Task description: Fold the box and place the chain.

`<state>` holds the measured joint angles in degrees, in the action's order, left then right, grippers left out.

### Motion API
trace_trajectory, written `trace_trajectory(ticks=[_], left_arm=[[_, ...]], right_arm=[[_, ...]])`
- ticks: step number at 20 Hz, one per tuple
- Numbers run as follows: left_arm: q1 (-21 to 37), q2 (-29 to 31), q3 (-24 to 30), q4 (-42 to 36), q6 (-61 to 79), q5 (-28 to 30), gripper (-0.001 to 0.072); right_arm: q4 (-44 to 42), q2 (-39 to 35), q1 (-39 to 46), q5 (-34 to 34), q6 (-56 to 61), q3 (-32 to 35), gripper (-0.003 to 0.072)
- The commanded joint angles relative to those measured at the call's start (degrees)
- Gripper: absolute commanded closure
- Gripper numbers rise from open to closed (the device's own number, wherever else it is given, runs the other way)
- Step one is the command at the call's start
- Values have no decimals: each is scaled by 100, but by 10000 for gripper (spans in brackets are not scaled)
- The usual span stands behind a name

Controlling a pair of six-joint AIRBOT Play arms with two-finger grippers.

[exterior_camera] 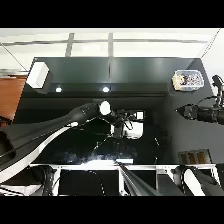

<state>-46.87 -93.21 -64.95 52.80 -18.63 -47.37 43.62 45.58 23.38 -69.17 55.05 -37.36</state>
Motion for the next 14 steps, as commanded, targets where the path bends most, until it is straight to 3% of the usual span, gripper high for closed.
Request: trace_trajectory(ticks=[1, 4, 6, 10, 14], left_arm=[[142, 197, -92, 1224, -1803, -363, 396], [857, 597, -92, 2796, -3926, -1091, 396], [1729, 837, -90, 3499, -5016, -1665, 396], [3886, 1137, -87, 3563, -5993, -2361, 396], [5855, 1248, -87, 3088, -6026, -2269, 396]], right_arm=[[-2, -4, -4, -2, 2, 2, 675], [-2, -4, -4, 0, 2, 2, 675], [0, -4, -4, 11, 0, 2, 675], [0, -4, -4, 26, 2, 2, 675], [-2, -4, -4, 90, 4, 2, 675]])
